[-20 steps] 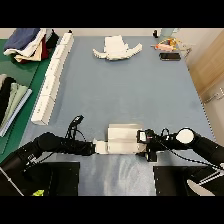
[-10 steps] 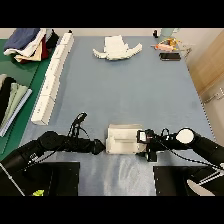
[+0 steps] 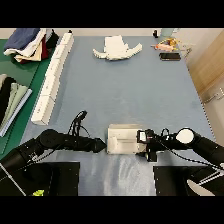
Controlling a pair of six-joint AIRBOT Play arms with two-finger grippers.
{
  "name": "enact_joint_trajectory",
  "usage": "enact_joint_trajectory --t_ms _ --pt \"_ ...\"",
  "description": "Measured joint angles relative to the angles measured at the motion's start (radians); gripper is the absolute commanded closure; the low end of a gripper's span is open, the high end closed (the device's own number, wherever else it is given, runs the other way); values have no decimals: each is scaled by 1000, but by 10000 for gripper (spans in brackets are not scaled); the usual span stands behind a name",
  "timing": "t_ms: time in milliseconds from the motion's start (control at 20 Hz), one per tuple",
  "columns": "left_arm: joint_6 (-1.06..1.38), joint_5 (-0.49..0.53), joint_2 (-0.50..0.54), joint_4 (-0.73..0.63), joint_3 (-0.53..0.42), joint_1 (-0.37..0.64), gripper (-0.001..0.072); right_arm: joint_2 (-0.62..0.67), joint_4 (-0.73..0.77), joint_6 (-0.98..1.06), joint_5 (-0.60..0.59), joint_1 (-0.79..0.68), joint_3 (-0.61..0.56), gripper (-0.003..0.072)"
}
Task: Fold the box.
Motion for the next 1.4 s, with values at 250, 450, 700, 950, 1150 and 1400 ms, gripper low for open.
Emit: enact_joint_trajectory --t_ms 250,450,700,950,1150,1400 --pt "-1 7 0 -13 3 0 340 0 0 0 0 0 0 173" --pt "-2 0 -2 -28 10 -2 341 0 0 0 0 0 0 173" --pt "-21 20 -25 -28 54 -42 341 0 0 0 0 0 0 173" --pt "-136 39 -142 71 126 -124 341 0 0 0 0 0 0 173" --pt "-383 31 -245 316 242 -221 341 0 0 0 0 0 0 173" --pt "-715 -58 -365 631 393 -314 342 0 0 0 0 0 0 173"
